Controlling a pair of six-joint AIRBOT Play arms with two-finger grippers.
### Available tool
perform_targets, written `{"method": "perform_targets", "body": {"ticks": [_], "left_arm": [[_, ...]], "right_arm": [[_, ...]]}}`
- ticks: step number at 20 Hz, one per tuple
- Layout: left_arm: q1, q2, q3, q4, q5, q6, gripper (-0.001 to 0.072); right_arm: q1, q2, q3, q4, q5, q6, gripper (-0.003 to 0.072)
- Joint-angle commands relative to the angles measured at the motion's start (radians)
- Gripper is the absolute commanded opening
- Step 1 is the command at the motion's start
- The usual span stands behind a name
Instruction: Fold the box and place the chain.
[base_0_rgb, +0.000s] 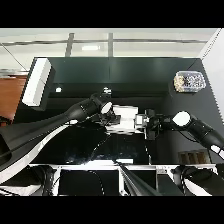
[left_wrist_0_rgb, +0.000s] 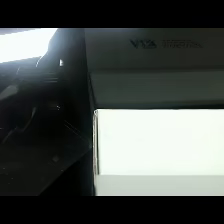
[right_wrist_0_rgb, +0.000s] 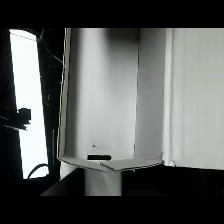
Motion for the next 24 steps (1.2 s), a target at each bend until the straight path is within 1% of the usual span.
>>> {"method": "perform_targets", "body": {"ticks": [1, 6, 9, 10, 11, 12, 13, 14, 15, 16, 17, 18, 19, 20, 22, 24], "left_arm": [[0.0, -0.001, 0.0, -0.017, -0.005, 0.002, 0.0026], [0.0, -0.001, 0.0, -0.018, -0.007, 0.002, 0.0026], [0.0, -0.001, 0.0, -0.019, -0.008, 0.002, 0.0026], [0.0, -0.001, 0.0, -0.019, -0.008, 0.002, 0.0026], [0.0, -0.001, 0.0, -0.019, -0.008, 0.002, 0.0026], [0.0, -0.001, 0.0, -0.019, -0.008, 0.002, 0.0026], [0.0, -0.001, 0.0, -0.019, -0.008, 0.002, 0.0026], [0.0, -0.001, 0.0, -0.019, -0.008, 0.002, 0.0026], [0.0, -0.001, 0.0, -0.019, -0.008, 0.002, 0.0026], [0.0, -0.001, 0.0, -0.019, -0.008, 0.002, 0.0026], [0.0, -0.001, 0.0, -0.019, -0.008, 0.002, 0.0026], [0.0, -0.001, 0.0, -0.019, -0.008, 0.002, 0.0026], [0.0, -0.001, 0.0, -0.019, -0.008, 0.002, 0.0026], [0.0, -0.001, 0.0, -0.019, -0.008, 0.002, 0.0026], [0.0, -0.001, 0.0, -0.019, -0.008, 0.002, 0.0026], [0.0, -0.001, 0.0, -0.019, -0.008, 0.002, 0.0026]], "right_arm": [[0.001, -0.001, 0.0, 0.084, 0.001, -0.004, 0.0154], [0.004, -0.061, 0.0, 0.296, 0.001, -0.004, 0.0155], [0.023, -0.099, 0.0, 0.325, -0.01, 0.0, 0.0152], [0.023, -0.101, 0.0, 0.323, -0.008, 0.004, 0.006], [0.022, -0.101, 0.0, 0.323, -0.011, 0.015, 0.0081], [0.022, -0.101, 0.0, 0.323, -0.029, 0.038, 0.0222], [0.022, -0.101, 0.0, 0.323, -0.046, 0.06, 0.0384], [0.022, -0.101, 0.0, 0.314, -0.046, 0.075, 0.0212], [0.022, -0.101, 0.0, 0.3, -0.047, 0.088, 0.0155], [0.022, -0.101, 0.0, 0.299, -0.047, 0.098, 0.0294], [0.022, -0.1, 0.0, 0.296, -0.044, 0.121, 0.0139], [0.022, -0.096, 0.001, 0.279, -0.041, 0.15, 0.0061], [0.021, -0.082, 0.003, 0.257, -0.035, 0.203, 0.0054], [0.013, -0.053, 0.014, 0.204, -0.018, 0.323, 0.0012], [-0.045, 0.028, 0.065, 0.029, 0.079, 0.622, 0.0012], [-0.164, 0.13, 0.117, -0.122, 0.179, 0.856, 0.0012]]}}
